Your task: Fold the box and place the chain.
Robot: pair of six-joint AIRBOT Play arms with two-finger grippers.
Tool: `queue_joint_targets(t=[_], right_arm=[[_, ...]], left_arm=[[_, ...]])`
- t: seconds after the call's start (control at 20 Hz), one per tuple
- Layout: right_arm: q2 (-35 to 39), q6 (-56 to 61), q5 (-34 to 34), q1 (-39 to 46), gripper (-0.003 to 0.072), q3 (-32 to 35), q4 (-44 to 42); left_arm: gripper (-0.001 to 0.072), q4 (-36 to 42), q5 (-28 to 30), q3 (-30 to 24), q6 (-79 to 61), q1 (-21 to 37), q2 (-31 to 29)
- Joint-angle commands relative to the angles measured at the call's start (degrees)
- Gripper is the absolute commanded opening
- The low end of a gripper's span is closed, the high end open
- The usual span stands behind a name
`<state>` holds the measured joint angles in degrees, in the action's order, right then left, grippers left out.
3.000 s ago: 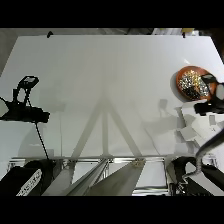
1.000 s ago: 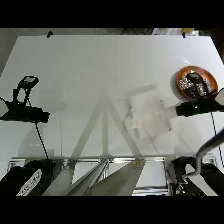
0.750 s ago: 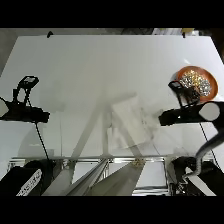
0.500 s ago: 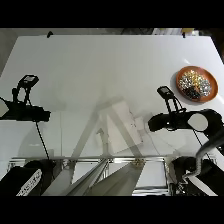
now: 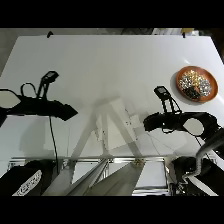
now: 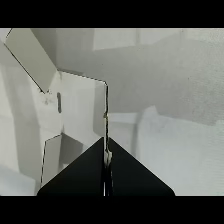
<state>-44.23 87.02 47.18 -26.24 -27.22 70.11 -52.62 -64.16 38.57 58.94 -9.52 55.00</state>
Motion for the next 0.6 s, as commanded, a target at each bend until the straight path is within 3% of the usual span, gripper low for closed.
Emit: queue_joint_targets(t=[0.0,0.25,0.55], right_arm=[[0.04,0.20,0.00,-0.17,0.0016,0.02,0.15],[0.04,0.20,0.37,-0.17,0.0016,0.02,0.13],[0.04,0.20,0.94,-0.17,0.0016,0.02,0.13]], left_arm=[[0.0505,7.85,3.43,0.00,-9.16,-6.67,8.00],[0.0514,8.94,14.60,0.00,-11.52,-13.92,18.34],[0.0512,27.52,15.37,0.00,-30.64,-15.80,23.45]])
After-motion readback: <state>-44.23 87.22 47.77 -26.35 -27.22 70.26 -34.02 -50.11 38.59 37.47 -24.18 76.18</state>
